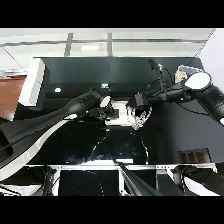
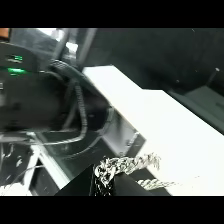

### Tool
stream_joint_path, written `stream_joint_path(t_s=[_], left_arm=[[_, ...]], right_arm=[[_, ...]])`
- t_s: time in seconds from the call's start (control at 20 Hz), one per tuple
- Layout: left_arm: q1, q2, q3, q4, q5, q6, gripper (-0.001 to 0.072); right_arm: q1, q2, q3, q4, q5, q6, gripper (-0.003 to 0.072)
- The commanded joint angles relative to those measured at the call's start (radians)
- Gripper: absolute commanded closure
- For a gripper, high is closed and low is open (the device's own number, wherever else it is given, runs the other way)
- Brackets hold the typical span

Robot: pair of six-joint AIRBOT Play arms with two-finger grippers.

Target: Fold the box and place the chain.

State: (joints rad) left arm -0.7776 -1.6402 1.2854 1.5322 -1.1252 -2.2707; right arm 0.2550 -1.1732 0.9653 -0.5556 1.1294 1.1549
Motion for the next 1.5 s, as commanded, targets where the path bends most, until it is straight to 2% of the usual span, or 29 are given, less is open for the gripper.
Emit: stream_joint_path(t_s=[0.0, 0.15, 0.2, 0.25, 0.4, 0.5, 0.55, 0.7, 0.75, 0.8, 0.95, 1.05, 1.2, 1.25, 1.45], left_arm=[[0.001, -0.001, 0.001, 0.001, 0.0, 0.0, 0.068], [0.001, -0.001, 0.001, 0.0, 0.0, 0.0, 0.068], [0.001, -0.001, 0.001, 0.0, 0.0, 0.0, 0.068], [0.001, -0.001, 0.001, 0.0, 0.0, 0.0, 0.068], [0.001, -0.001, 0.001, 0.0, -0.001, 0.0, 0.068], [0.001, -0.001, 0.001, 0.0, 0.0, 0.0, 0.068], [0.001, -0.001, 0.001, 0.0, 0.0, 0.0, 0.068], [0.001, -0.001, 0.001, 0.0, 0.0, 0.0, 0.068], [0.001, -0.001, 0.001, 0.0, 0.0, 0.0, 0.068], [0.001, -0.001, 0.001, 0.0, 0.003, 0.0, 0.068], [0.001, -0.001, 0.001, 0.0, 0.011, 0.0, 0.068], [0.001, -0.001, 0.001, 0.0, 0.018, 0.0, 0.068], [0.001, -0.001, 0.001, 0.0, 0.023, 0.0, 0.068], [0.001, -0.001, 0.001, 0.0, 0.021, 0.0, 0.068], [0.001, -0.001, 0.001, 0.0, 0.017, 0.0, 0.068]], right_arm=[[0.023, -0.023, -0.045, -0.003, -0.076, -0.001, 0.0666], [0.036, -0.047, -0.059, -0.003, -0.098, -0.001, 0.066], [0.032, -0.048, -0.059, -0.006, -0.098, -0.001, 0.0515], [0.023, -0.048, -0.058, -0.005, -0.094, 0.0, 0.0325], [-0.059, -0.016, -0.059, -0.015, -0.002, -0.002, 0.0311], [-0.111, 0.052, -0.065, -0.146, 0.088, 0.0, 0.0311], [-0.13, 0.101, -0.091, -0.22, 0.094, 0.0, 0.0311], [-0.153, 0.251, -0.267, -0.411, -0.066, -0.066, 0.0309], [-0.153, 0.267, -0.324, -0.409, -0.127, -0.103, 0.021], [-0.151, 0.264, -0.371, -0.383, -0.18, -0.159, -0.0024], [-0.087, 0.242, -0.438, -0.396, -0.339, -0.414, -0.0024], [-0.026, 0.216, -0.447, -0.407, -0.382, -0.74, -0.0024], [-0.016, 0.109, -0.446, -0.148, -0.4, -1.132, -0.0019], [-0.016, 0.079, -0.443, -0.113, -0.399, -1.246, -0.0019], [-0.016, -0.005, -0.436, -0.103, -0.394, -1.332, -0.0019]])
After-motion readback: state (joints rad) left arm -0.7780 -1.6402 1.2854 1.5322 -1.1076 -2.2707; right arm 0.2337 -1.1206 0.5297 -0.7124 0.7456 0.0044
